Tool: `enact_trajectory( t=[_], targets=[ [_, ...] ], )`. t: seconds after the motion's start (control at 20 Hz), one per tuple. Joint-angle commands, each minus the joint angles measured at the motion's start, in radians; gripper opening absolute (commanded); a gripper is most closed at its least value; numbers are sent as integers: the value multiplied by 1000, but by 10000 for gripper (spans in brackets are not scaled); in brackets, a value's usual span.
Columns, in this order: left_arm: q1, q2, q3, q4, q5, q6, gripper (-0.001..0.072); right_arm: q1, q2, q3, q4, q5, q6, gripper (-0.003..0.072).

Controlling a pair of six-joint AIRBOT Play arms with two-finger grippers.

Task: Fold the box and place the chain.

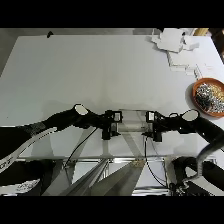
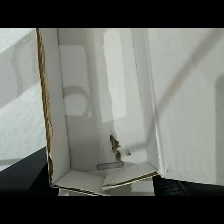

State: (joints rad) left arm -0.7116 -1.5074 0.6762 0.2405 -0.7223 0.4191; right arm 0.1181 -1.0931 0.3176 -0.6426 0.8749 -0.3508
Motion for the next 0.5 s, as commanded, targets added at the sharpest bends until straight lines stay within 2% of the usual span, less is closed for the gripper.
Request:
enact_trajectory(
  t=[0.0,0.25,0.35,0.45],
  targets=[
    [0,0,0,0,0,0,217,0,0,1,18,16,2,396],
    [0,0,0,0,0,0,217,0,0,1,51,15,2,396],
    [0,0,0,0,0,0,217,0,1,1,13,16,2,405],
    [-1,0,0,0,0,0,217,0,18,1,-8,14,2,695]
  ],
)
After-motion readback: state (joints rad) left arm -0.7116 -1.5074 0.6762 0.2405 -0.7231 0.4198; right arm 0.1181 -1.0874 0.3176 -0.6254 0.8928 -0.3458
